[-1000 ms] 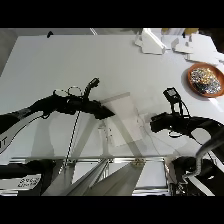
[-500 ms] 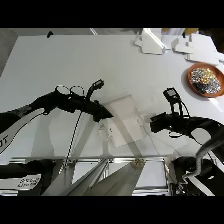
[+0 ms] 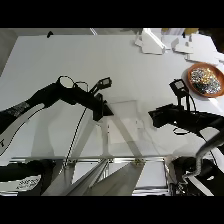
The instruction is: Fold the box and place the chain.
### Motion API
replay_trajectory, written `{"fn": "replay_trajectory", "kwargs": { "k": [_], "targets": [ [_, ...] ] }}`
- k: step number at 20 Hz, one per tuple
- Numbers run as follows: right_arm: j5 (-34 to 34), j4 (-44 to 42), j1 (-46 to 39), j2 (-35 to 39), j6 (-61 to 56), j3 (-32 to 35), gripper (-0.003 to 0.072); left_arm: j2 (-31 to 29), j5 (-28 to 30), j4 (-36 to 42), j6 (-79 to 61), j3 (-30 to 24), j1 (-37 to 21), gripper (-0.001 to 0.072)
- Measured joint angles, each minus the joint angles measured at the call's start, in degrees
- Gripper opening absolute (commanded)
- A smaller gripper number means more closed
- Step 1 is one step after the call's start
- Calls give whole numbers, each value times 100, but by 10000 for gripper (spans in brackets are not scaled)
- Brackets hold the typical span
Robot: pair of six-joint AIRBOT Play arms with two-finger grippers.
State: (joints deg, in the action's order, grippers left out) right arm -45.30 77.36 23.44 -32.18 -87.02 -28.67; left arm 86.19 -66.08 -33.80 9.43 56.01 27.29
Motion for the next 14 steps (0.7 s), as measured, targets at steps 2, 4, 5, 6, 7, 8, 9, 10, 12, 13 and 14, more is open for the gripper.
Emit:
{"fn": "replay_trajectory", "kwargs": {
  "k": [2, 4, 5, 6, 7, 8, 9, 10, 12, 13, 14],
  "targets": [
    [-44, 94, 0, 92, 2, -90, 416, -4, 37, -280, -188, 61, 186, 2],
    [-94, 160, 0, 146, 2, -140, 415, 33, 122, -391, -382, 94, 323, 2],
    [-127, 179, 0, 160, 2, -151, 414, 55, 210, -404, -466, 98, 369, 1],
    [-157, 186, 0, 170, 2, -164, 414, 74, 326, -413, -525, 98, 409, 1],
    [-173, 195, 0, 179, 4, -170, 414, 85, 439, -413, -573, 98, 431, 0],
    [-190, 212, 0, 184, 4, -175, 413, 94, 592, -413, -608, 96, 450, 0],
    [-201, 214, 0, 188, 4, -181, 413, 101, 741, -409, -636, 94, 461, 0],
    [-205, 216, 0, 190, 4, -184, 413, 107, 859, -409, -680, 94, 470, 0],
    [-214, 229, 0, 192, 4, -186, 412, 129, 1069, -407, -787, 92, 483, 0],
    [-216, 232, 0, 195, 4, -186, 412, 153, 1169, -404, -826, 92, 487, 0],
    [-216, 232, 0, 195, 4, -186, 412, 184, 1231, -402, -850, 92, 487, 0]
  ]
}}
